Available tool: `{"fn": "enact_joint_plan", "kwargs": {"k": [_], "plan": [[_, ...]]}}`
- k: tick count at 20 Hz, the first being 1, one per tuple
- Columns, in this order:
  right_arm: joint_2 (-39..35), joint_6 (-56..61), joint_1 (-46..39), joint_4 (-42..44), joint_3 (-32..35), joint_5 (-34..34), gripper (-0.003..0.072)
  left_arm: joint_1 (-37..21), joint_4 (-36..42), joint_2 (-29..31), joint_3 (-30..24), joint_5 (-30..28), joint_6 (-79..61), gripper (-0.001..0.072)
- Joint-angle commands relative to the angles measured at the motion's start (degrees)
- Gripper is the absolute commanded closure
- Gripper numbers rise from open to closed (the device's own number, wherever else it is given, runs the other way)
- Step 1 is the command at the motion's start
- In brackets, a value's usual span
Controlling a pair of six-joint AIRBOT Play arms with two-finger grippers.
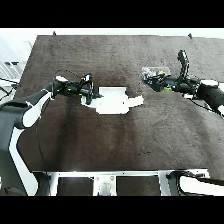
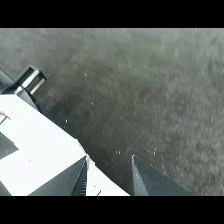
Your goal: Fold the box and place the chain.
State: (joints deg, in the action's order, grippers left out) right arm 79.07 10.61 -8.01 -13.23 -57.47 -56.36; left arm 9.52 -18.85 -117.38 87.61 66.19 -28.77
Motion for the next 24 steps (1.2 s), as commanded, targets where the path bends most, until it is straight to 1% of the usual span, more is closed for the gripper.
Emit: {"fn": "enact_joint_plan", "kwargs": {"k": [1,3,4,5,7,9,11,12,15,17,20,24], "plan": [[-0.92,-3.85,0.07,-0.09,0.22,-2.56,0.0344,0.02,-0.02,-0.02,0.0,-0.15,-0.02,0.0689],[-2.01,-3.78,0.94,-4.22,1.11,-6.62,0.0343,0.02,-0.02,-0.02,0.0,0.0,-0.02,0.0689],[-3.26,-3.8,1.92,-6.23,2.4,-7.19,0.0303,0.02,-0.02,-0.02,0.0,0.0,-0.02,0.0689],[-4.57,-3.91,3.26,-8.0,3.89,-6.36,0.0147,0.02,-0.02,-0.02,0.0,0.0,-0.02,0.0689],[-5.03,-8.11,6.51,-12.15,5.73,-2.78,0.0069,0.02,0.0,-0.02,0.0,0.02,-0.02,0.0689],[-5.01,-12.98,10.62,-18.05,7.48,1.4,0.0069,0.02,0.0,-0.02,0.0,0.02,-0.02,0.0689],[-5.01,-13.88,15.1,-25.35,8.81,5.49,0.007,0.02,0.0,-0.02,0.0,0.04,-0.02,0.0688],[-5.01,-13.88,16.98,-27.65,9.4,7.32,0.0069,0.02,0.0,-0.02,0.0,0.04,-0.02,0.0689],[-4.76,-14.1,20.87,-28.92,11.23,11.1,0.0069,0.02,0.0,-0.02,0.0,0.02,-0.02,0.0689],[-3.63,-14.27,21.97,-30.91,11.56,12.9,0.007,0.02,0.0,-0.02,0.0,0.02,-0.02,0.0689],[-2.03,-14.32,23.37,-30.97,11.61,15.17,0.0069,0.02,0.0,-0.02,0.0,0.04,-0.02,0.0689],[0.04,-14.71,25.81,-30.95,11.74,21.16,0.007,0.02,0.0,-0.02,0.0,0.04,-0.02,0.0689]]}}
